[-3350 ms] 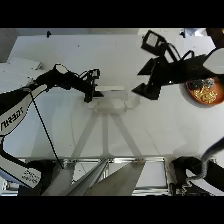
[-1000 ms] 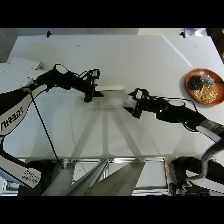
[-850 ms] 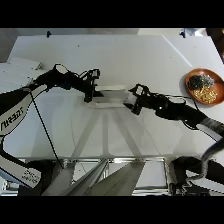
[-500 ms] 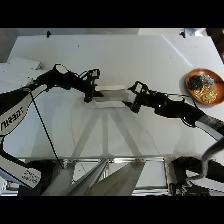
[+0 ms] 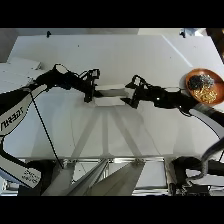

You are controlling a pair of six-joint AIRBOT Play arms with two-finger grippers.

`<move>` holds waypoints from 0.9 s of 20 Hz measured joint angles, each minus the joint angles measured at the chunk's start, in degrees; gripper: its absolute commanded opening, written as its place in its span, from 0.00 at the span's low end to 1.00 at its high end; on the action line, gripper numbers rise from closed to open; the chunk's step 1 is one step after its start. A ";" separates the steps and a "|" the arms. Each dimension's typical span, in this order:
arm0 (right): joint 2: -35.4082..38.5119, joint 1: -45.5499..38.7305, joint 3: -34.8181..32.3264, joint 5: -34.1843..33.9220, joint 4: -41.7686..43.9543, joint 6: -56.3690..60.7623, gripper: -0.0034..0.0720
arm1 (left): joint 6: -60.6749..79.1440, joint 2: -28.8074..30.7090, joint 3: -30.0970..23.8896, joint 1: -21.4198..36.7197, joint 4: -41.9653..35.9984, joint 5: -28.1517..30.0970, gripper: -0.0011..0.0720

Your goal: Fold the box and place the chain.

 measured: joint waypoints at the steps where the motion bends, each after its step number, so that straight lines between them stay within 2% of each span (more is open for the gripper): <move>1: -0.57 -0.24 0.50 0.92 -1.99 1.42 0.96 | 0.00 0.02 0.00 0.00 0.00 -0.02 0.04; 7: -5.05 -0.76 2.27 5.22 -7.19 6.71 0.96 | 0.02 0.00 0.00 0.02 0.00 -0.07 0.04; 14: -8.79 -0.81 8.04 10.01 -9.14 10.16 0.96 | 0.00 0.02 0.00 0.00 0.02 0.00 0.04; 18: -9.68 -0.81 9.27 11.30 -14.08 13.73 0.96 | 0.02 0.02 0.00 0.00 0.02 -0.09 0.04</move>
